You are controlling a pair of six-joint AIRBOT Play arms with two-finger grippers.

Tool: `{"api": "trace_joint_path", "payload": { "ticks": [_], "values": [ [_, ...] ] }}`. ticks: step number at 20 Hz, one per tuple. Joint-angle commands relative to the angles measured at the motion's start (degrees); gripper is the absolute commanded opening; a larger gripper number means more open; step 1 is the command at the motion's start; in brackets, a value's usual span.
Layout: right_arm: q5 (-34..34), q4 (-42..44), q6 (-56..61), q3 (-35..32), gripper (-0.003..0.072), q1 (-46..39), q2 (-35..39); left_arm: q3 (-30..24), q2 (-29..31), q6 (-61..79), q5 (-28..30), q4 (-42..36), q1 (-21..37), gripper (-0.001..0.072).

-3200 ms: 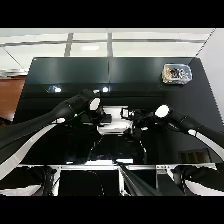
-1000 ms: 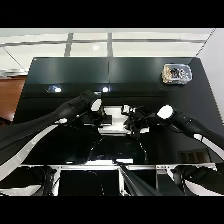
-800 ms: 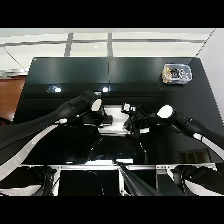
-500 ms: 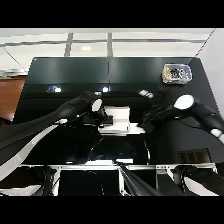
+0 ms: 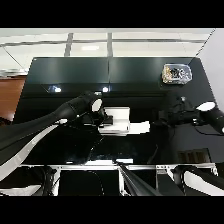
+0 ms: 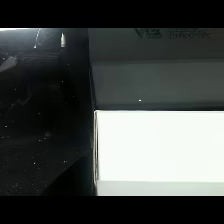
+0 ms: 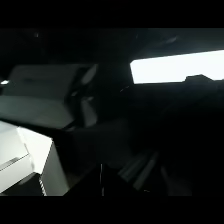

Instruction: Fold the box and place the chain.

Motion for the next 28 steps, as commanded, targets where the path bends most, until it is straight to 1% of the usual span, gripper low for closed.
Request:
{"api": "trace_joint_path", "payload": {
  "ticks": [1,2,3,5,6,8,11,13,15,16,18,20,22,24,28],
  "values": [
    [3.67,14.08,-6.29,-0.98,0.0018,7.61,-5.99,0.04,-0.04,0.00,-0.04,0.00,0.11,0.0024],
    [2.45,15.91,-7.56,-0.42,0.0020,10.62,-6.25,0.04,-0.04,0.00,-0.02,-0.02,0.24,0.0024],
    [1.60,15.47,-7.56,0.87,0.0070,12.87,-6.25,0.04,-0.04,0.00,-0.04,0.00,0.31,0.0024],
    [3.19,14.78,-7.54,3.91,0.0435,14.62,-6.25,0.04,-0.04,0.00,-0.02,0.00,0.33,0.0024],
    [5.01,14.27,-7.56,5.57,0.0498,14.73,-6.25,0.04,-0.04,0.00,-0.04,0.00,0.33,0.0024],
    [7.34,13.86,-7.37,7.89,0.0498,14.75,-6.25,0.04,-0.04,0.00,-0.04,0.00,0.31,0.0024],
    [7.56,13.53,-4.85,9.25,0.0497,15.58,-6.25,0.04,-0.04,0.00,-0.02,0.00,0.31,0.0024],
    [7.28,10.93,-2.93,10.25,0.0497,17.75,-6.25,0.04,-0.04,0.00,-0.04,0.00,0.31,0.0024],
    [6.47,5.62,0.98,12.52,0.0496,21.14,-6.25,0.04,-0.04,0.00,-0.04,0.00,0.28,0.0024],
    [5.97,2.91,2.99,13.88,0.0471,22.82,-6.25,0.04,-0.04,0.00,-0.04,0.00,0.28,0.0024],
    [4.22,-2.51,9.46,16.55,0.0448,26.18,-6.25,0.04,-0.04,0.00,-0.04,0.00,0.28,0.0024],
    [2.10,-5.90,15.54,18.40,0.0330,29.46,-6.25,0.04,-0.04,0.00,-0.04,0.00,0.28,0.0024],
    [0.13,-9.49,21.42,20.02,0.0313,32.48,-6.25,0.04,-0.04,0.00,-0.04,0.00,0.28,0.0024],
    [-1.51,-14.58,28.61,20.87,0.0313,34.82,-6.27,0.04,-0.04,0.00,-0.04,0.00,0.28,0.0024],
    [-4.31,-22.60,37.42,21.07,0.0304,38.60,-6.27,0.04,-0.04,0.00,-0.04,-0.02,0.28,0.0024]
  ]
}}
